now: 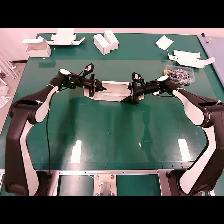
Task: Fold the box and place the chain.
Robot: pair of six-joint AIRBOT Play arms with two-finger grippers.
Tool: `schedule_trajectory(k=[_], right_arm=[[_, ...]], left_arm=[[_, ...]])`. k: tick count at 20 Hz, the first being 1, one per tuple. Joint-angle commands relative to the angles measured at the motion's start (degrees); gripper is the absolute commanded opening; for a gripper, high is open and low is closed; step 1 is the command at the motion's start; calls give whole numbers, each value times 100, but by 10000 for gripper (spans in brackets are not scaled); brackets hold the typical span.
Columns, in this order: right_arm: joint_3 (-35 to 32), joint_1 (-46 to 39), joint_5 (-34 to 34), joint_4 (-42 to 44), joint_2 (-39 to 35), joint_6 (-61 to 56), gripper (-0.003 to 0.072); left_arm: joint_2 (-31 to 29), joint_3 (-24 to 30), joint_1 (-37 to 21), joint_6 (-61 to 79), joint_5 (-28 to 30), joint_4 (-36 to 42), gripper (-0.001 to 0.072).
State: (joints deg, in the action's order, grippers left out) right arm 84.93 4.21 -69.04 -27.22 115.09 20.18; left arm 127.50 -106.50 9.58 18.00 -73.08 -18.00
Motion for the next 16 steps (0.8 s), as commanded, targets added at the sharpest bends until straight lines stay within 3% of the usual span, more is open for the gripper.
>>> schedule_trajectory(k=[1, 9, 11, 12, 16], right_arm=[[-2, -2, -2, 4, 0, -2, 598], [-4, -2, -2, 2, 0, -2, 598], [-4, -2, -2, 4, 0, -2, 598], [-4, -2, -2, 2, 0, -2, 598], [-4, -2, 0, 2, 0, -2, 598]], left_arm=[[0, 2, -4, -17, -7, 44, 23], [-2, 2, -4, -125, 4, 157, 31], [-7, 0, -7, -151, -227, 400, 449], [-7, 0, -4, -149, -321, 494, 534], [-26, -4, -7, -173, -704, 804, 533]])
